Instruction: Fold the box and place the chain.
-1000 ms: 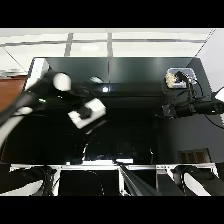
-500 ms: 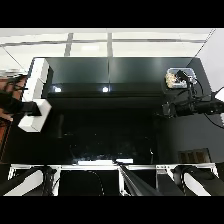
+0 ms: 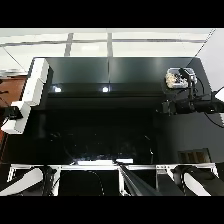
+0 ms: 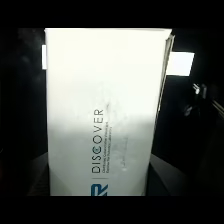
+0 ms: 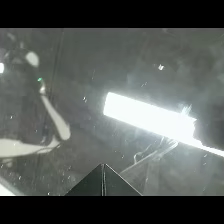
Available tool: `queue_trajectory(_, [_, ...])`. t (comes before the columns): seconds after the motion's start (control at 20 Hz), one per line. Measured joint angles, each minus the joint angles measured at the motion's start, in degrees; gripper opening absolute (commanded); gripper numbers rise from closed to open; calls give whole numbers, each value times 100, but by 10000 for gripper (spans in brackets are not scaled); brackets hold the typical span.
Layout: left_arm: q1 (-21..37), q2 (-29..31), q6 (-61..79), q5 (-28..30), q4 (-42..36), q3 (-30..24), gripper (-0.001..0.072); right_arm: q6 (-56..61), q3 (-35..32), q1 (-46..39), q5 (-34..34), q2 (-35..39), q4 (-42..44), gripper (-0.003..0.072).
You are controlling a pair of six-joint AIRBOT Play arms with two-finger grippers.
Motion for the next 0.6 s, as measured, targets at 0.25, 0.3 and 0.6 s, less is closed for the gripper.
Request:
queue_trajectory(0.25, [-7, -605, 319, 411, -337, 0, 432, -4, 0, 0, -354, 0, 2, 12])
queue_trajectory(0.3, [-11, -673, 341, 466, -382, 0, 573, -4, 0, 0, -389, 0, 2, 12])
queue_trajectory(0.6, [-90, -839, 151, 732, -555, 820, 702, -7, 0, 0, -579, 0, 2, 11])
